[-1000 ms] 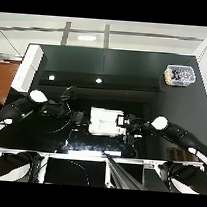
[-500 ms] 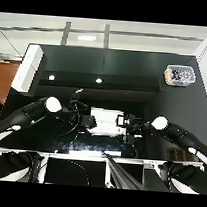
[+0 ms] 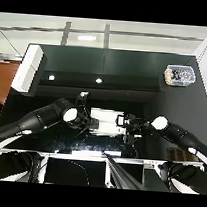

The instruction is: Fold the box and place the chain.

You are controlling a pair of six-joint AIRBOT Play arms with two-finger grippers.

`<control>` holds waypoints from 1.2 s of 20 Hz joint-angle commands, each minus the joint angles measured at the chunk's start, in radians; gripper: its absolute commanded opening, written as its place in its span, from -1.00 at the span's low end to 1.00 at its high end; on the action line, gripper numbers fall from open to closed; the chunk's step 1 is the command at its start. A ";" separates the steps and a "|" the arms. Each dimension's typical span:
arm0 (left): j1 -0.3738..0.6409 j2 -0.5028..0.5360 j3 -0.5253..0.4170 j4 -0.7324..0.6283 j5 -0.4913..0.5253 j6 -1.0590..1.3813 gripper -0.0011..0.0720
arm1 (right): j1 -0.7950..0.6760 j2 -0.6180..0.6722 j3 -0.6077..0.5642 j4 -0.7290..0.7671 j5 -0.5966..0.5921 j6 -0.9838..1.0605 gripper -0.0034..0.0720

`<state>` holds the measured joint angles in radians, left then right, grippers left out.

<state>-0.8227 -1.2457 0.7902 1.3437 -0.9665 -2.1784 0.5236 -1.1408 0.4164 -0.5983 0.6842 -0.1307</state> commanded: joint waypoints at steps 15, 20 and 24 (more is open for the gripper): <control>-0.069 -0.077 0.075 0.138 -0.021 -0.180 -0.02 | 0.000 0.000 0.001 0.000 0.000 0.000 0.31; -0.068 -0.104 0.080 0.132 -0.023 -0.184 -0.02 | 0.000 0.000 0.001 0.000 0.000 0.000 0.31; -0.068 -0.131 0.123 0.142 -0.045 -0.182 -0.07 | 0.000 0.000 0.001 0.000 0.000 0.000 0.31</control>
